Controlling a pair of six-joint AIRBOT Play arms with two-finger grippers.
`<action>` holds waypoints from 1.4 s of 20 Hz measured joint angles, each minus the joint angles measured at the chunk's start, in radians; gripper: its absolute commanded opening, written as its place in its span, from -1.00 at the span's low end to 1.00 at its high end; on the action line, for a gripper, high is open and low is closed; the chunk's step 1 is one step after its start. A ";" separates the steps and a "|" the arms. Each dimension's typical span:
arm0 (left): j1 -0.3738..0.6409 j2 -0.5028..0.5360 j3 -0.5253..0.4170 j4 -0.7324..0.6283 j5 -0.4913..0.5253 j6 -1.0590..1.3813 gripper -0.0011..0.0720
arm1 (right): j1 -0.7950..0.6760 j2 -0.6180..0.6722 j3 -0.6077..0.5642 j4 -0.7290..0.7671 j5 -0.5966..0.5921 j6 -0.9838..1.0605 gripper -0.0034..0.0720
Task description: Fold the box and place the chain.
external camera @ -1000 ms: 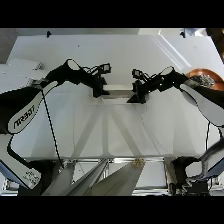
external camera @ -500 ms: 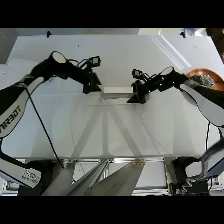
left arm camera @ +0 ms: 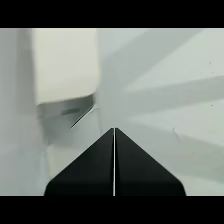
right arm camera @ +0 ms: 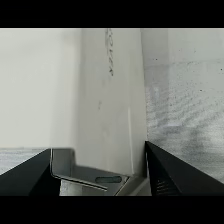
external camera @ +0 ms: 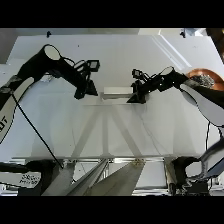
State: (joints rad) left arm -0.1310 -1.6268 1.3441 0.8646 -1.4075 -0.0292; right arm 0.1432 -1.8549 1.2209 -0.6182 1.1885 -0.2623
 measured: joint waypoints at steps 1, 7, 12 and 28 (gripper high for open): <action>-0.019 0.002 -0.016 -0.004 0.020 0.001 -0.95 | 0.000 0.000 0.000 0.000 0.000 0.000 0.17; -0.093 0.008 -0.070 -0.040 0.186 0.004 -0.95 | 0.000 0.000 0.000 0.000 0.000 0.000 0.17; -0.103 0.009 -0.077 -0.106 0.330 0.006 -0.94 | 0.000 0.000 0.000 0.000 0.000 0.000 0.17; -0.055 -0.056 -0.112 -0.262 0.695 0.006 -0.95 | 0.000 0.000 0.000 0.000 0.000 0.001 0.17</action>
State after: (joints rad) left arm -0.1856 -1.6825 1.2320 0.6029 -0.7128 -0.0227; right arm 0.1432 -1.8549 1.2209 -0.6178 1.1885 -0.2615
